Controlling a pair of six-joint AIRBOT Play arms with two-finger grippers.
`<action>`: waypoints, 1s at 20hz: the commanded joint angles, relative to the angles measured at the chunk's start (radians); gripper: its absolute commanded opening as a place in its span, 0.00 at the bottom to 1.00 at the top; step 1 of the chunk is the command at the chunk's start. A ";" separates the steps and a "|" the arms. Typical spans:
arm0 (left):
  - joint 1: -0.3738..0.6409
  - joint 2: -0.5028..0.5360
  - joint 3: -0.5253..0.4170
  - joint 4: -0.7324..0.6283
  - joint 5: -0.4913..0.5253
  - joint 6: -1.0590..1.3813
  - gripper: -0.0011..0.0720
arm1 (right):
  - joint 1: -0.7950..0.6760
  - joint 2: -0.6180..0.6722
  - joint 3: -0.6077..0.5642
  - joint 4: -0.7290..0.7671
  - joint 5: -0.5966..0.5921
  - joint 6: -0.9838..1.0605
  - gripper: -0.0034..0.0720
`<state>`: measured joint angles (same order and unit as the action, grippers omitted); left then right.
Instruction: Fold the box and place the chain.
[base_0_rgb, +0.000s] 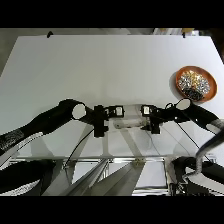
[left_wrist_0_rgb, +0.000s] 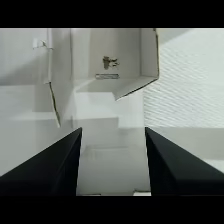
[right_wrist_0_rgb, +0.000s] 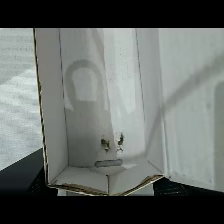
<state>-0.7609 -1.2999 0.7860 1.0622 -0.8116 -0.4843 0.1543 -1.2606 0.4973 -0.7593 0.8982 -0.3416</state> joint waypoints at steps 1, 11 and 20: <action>0.002 -0.001 -0.023 -0.027 0.061 0.100 0.64 | 0.000 0.000 0.001 0.000 0.000 0.000 0.52; 0.018 -0.046 -0.023 -0.043 0.100 0.063 0.63 | 0.000 -0.001 0.001 0.000 0.000 0.000 0.52; 0.012 -0.052 -0.023 -0.111 0.114 0.179 0.63 | 0.000 0.000 0.001 0.000 0.000 0.000 0.52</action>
<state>-0.7315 -1.3479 0.7635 0.9970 -0.7033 -0.4091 0.1543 -1.2606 0.4973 -0.7589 0.8982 -0.3412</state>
